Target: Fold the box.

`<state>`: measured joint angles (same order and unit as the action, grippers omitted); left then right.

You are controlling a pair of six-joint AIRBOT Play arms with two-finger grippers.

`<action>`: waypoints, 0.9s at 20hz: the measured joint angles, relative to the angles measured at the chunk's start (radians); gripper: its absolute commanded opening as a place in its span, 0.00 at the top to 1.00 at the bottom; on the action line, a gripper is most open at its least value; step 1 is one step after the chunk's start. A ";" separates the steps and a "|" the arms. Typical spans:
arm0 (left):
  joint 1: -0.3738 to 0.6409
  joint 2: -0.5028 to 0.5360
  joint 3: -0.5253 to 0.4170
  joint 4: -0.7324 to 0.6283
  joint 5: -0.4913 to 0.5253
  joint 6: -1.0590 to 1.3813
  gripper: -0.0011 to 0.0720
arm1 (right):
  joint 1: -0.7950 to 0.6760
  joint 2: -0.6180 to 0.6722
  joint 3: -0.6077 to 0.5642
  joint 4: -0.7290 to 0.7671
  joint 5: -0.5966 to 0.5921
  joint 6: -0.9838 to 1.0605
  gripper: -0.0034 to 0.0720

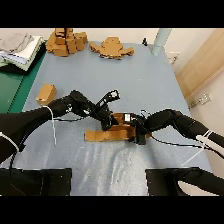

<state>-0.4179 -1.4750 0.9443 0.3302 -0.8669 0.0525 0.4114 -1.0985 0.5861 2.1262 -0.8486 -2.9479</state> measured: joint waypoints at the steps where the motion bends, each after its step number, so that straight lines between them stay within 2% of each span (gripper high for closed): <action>1: 0.000 0.000 0.000 -0.001 0.000 0.000 0.97 | 0.000 0.002 0.000 -0.003 -0.001 0.005 0.00; 18: 0.000 0.000 0.000 -0.001 0.000 0.000 0.97 | 0.001 -0.021 0.000 -0.009 0.019 0.006 0.00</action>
<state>-0.4179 -1.4750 0.9443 0.3294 -0.8665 0.0525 0.4126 -1.1194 0.5861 2.1174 -0.8299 -2.9414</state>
